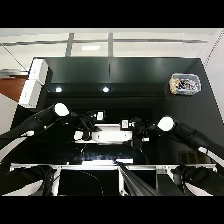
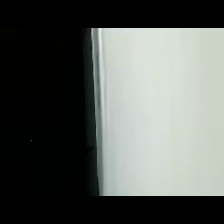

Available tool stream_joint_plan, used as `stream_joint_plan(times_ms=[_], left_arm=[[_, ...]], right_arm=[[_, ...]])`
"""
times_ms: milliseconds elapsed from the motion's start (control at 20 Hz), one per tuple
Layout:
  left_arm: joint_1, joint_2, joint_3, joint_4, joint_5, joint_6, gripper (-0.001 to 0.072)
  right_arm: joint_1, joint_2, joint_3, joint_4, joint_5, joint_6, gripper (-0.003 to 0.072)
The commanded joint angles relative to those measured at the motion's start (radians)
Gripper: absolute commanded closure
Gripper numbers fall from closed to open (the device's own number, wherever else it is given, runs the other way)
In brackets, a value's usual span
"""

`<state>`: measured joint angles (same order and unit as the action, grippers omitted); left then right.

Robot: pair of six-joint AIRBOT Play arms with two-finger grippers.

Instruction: Fold the box and place the chain.

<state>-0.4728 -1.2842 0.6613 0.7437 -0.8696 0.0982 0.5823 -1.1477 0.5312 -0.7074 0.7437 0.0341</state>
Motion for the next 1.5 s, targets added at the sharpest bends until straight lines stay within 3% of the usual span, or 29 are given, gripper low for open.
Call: stream_joint_plan(times_ms=[0, 850, 1450], left_arm=[[0.0, 0.0, 0.0, 0.0, 0.001, 0.0, 0.0683], [0.0, 0.0, 0.0, 0.0, 0.001, 0.0, 0.0683], [0.0, 0.0, 0.0, 0.0, 0.001, 0.0, 0.0683]], right_arm=[[-0.001, -0.021, -0.011, 0.0, -0.026, -0.059, -0.0024], [-0.001, -0.078, -0.01, 0.026, -0.06, -0.096, -0.0024], [-0.003, -0.07, -0.01, 0.019, -0.021, -0.089, -0.0023]])
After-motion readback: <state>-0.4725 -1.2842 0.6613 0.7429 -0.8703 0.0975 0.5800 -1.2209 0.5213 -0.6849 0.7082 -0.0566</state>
